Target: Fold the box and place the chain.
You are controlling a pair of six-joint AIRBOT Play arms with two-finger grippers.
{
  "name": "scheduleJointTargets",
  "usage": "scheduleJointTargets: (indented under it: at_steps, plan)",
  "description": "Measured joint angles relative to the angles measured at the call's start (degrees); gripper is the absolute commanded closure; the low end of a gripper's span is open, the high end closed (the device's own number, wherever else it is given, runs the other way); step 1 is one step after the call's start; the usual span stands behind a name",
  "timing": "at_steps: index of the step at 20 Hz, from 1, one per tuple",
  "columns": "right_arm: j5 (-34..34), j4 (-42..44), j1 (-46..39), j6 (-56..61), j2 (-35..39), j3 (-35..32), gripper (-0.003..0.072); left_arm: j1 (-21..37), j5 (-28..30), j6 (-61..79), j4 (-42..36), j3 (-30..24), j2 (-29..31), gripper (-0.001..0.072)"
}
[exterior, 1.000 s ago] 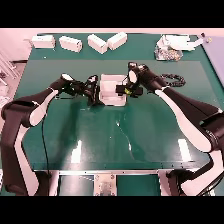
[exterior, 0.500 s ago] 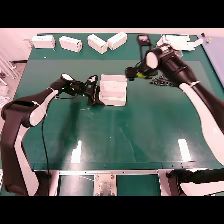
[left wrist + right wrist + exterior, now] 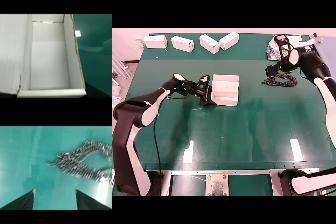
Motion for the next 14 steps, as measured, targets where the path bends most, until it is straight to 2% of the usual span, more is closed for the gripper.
scheduleJointTargets:
  at_steps: [5, 9, 13, 14]
  plan:
    - [-5.14, 10.36, -7.15, -25.07, -6.58, -0.87, 0.0111, 0.00, 0.00, -0.02, 0.00, 0.00, 0.00, 0.0363]
    - [-7.98, 13.11, -9.86, -35.36, -11.23, -0.92, 0.0111, 0.00, 0.00, -0.02, 0.00, 0.00, 0.00, 0.0363]
    - [-10.29, 14.47, -10.62, -40.70, -13.90, -0.59, 0.0116, 0.00, 0.00, 0.00, 0.00, 0.00, 0.00, 0.0363]
    - [-10.93, 14.51, -10.69, -41.62, -14.25, -0.52, 0.0148, 0.00, 0.00, -0.02, 0.00, 0.00, 0.00, 0.0363]
